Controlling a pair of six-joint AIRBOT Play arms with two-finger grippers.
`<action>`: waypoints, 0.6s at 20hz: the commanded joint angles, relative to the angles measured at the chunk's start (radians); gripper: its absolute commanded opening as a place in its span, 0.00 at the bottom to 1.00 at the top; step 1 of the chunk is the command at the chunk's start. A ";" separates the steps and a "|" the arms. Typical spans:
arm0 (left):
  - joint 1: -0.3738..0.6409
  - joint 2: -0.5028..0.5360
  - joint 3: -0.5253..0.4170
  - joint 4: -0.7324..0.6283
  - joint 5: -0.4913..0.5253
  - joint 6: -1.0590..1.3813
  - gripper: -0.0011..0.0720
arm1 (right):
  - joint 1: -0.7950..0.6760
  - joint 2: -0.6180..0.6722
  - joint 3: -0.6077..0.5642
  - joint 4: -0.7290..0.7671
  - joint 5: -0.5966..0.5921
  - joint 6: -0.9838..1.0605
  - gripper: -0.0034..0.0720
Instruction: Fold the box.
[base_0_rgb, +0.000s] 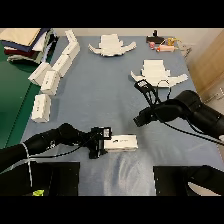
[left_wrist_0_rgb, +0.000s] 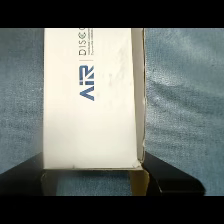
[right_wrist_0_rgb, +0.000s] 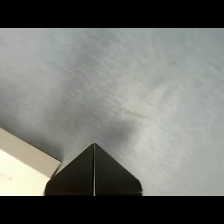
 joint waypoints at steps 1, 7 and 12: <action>0.000 0.000 0.001 0.000 0.001 0.000 0.72 | -0.037 -0.076 0.057 -0.042 -0.105 0.058 0.05; 0.034 0.053 0.006 0.008 0.061 -0.172 0.72 | -0.037 -0.083 0.056 -0.029 -0.136 0.058 0.05; 0.272 0.247 0.006 0.342 0.056 -0.645 0.72 | -0.037 -0.083 0.056 -0.029 -0.136 0.058 0.05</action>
